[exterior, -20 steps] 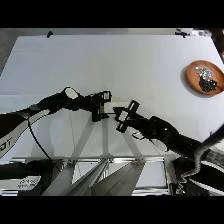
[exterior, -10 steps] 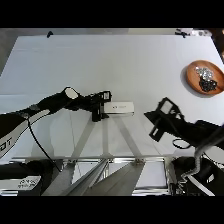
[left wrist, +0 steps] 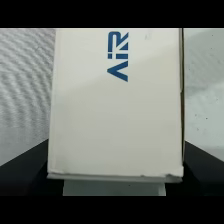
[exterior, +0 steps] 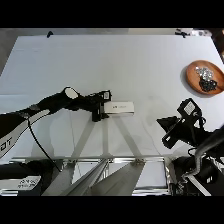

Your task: Fold the box and place the chain.

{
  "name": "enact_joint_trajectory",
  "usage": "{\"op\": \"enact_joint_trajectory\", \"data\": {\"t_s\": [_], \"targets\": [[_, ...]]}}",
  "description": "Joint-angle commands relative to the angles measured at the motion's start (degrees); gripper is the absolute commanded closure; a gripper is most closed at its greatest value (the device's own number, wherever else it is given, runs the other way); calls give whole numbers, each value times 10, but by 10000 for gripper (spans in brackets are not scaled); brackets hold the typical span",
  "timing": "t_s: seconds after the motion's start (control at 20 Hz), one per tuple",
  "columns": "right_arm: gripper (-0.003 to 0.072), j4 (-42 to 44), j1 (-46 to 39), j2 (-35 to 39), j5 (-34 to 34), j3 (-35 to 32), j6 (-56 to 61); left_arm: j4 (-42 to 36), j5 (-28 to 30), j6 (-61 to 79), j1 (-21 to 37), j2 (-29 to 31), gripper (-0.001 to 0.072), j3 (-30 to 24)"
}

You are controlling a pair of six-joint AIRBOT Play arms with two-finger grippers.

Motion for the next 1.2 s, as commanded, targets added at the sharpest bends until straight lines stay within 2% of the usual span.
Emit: {"op": "enact_joint_trajectory", "data": {"t_s": [0.0,0.1,0.25,0.4,0.55,0.6,0.65,0.8,0.9,1.15], "targets": [[674,-2,-3,3,22,1,16,-46,-9,0,1,4,312,0],[674,-2,-3,3,22,1,18,-45,7,-2,4,20,312,0],[674,-4,-3,3,22,1,28,-44,77,-52,37,60,312,0],[674,-13,-3,3,22,1,29,-30,140,-96,107,100,311,0],[674,-21,-3,3,22,1,29,52,179,-181,206,125,291,0],[674,-21,-3,3,21,1,29,81,183,-216,241,127,219,0],[674,-22,-3,3,21,0,29,115,184,-261,279,127,192,0],[674,-23,-3,3,21,1,29,243,174,-390,385,127,191,0],[674,-24,-3,3,20,0,29,302,153,-454,454,125,191,0],[674,-30,-3,3,20,1,29,319,119,-464,567,124,193,0]]}}
